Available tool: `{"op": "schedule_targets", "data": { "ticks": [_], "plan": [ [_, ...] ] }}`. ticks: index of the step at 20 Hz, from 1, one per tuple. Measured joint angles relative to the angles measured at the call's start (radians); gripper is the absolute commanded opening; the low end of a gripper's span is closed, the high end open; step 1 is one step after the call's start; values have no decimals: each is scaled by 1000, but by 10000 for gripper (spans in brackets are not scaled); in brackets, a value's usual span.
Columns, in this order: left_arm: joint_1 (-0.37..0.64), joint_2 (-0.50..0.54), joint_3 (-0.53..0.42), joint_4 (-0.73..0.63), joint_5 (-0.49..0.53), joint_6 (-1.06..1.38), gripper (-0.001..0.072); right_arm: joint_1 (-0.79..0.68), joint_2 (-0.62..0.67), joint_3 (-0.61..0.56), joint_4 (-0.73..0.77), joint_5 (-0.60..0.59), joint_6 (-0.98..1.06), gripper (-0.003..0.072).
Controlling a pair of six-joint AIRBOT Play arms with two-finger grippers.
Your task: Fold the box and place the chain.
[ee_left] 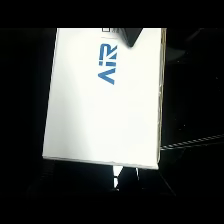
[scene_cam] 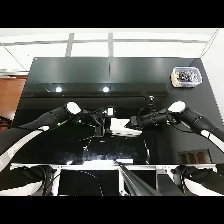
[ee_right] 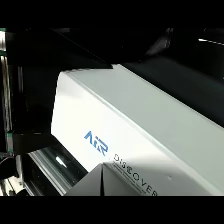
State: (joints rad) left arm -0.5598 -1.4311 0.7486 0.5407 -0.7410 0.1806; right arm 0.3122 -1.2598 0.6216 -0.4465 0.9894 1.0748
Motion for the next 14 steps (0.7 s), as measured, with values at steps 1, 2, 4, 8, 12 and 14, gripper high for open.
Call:
{"op": "schedule_targets", "data": {
  "ticks": [1, 2, 4, 8, 12, 14],
  "plan": [
    [0, 0, 0, 0, 0, 0, 383, 0, -2, -2, -5, -5, 2, 14],
    [0, 0, 0, 0, 0, 0, 383, 0, -6, -2, -10, -8, 4, 14],
    [0, 0, 0, 0, 0, 0, 383, 0, -11, -4, -18, -13, 7, 14],
    [0, 0, 0, 0, 0, 0, 383, 0, -18, -5, -29, -18, 7, 14],
    [0, 0, 0, -3, 0, -3, 383, -6, 1, 18, -55, 14, -21, 14],
    [0, 0, 0, -4, -2, -3, 383, -32, 45, 49, -95, 74, -30, 14]
  ]
}}
